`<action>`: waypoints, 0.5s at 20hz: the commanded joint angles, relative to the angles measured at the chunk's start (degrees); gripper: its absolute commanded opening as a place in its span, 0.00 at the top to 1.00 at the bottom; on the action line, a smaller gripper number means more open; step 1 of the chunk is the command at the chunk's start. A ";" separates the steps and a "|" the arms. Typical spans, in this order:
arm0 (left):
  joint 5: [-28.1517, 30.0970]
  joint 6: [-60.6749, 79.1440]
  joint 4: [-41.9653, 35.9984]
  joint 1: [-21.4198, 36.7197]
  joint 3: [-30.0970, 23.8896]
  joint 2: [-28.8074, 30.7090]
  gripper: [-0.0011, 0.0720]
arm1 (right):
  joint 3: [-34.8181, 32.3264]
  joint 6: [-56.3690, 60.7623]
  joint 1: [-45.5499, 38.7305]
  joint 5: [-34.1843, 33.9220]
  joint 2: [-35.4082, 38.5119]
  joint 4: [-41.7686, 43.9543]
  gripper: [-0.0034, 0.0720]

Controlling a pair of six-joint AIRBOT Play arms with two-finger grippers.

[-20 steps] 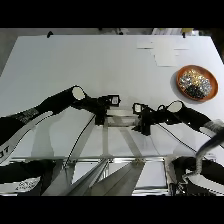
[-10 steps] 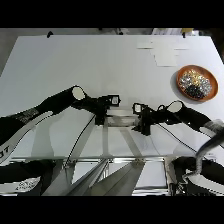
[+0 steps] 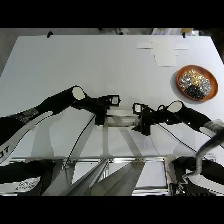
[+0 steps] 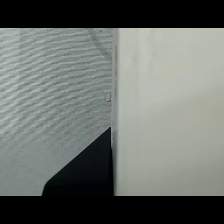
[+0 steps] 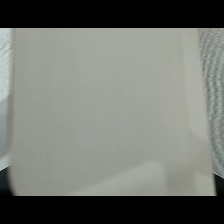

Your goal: Fold the box and place the chain.

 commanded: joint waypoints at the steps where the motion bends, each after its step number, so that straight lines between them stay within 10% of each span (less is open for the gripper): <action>1: -0.55 0.02 -0.87 0.00 0.00 0.04 0.97 | -0.02 0.02 0.04 0.02 0.02 0.00 0.56; 6: -1.88 -1.60 -0.70 0.24 0.00 0.13 0.91 | -0.02 0.00 0.04 0.02 0.02 0.00 0.56; 10: -2.10 -1.51 1.95 0.33 0.00 1.95 0.18 | -0.02 0.00 0.04 0.02 0.02 0.00 0.56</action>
